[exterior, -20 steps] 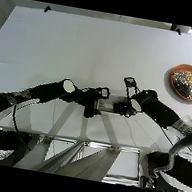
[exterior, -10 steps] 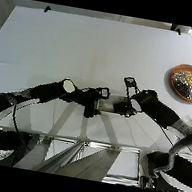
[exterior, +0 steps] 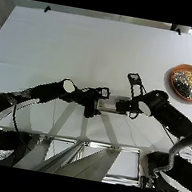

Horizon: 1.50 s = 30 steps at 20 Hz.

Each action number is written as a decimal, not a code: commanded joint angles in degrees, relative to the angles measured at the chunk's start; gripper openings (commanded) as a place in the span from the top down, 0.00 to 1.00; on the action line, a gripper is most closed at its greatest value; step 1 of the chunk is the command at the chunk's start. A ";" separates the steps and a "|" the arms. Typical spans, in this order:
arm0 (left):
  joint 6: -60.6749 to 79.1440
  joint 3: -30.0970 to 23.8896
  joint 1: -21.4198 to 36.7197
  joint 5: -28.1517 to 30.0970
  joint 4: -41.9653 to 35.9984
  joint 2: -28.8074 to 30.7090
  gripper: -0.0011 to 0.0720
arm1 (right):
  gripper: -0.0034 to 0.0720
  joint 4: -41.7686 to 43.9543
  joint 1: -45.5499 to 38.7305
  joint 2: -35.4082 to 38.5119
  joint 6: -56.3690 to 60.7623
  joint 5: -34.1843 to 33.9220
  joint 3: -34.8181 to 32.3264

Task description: Fold the box and place the chain.

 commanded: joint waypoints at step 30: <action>0.00 -0.02 0.00 0.00 0.00 -0.02 0.39 | 0.32 -4.17 -59.10 -28.70 -33.07 -16.13 20.98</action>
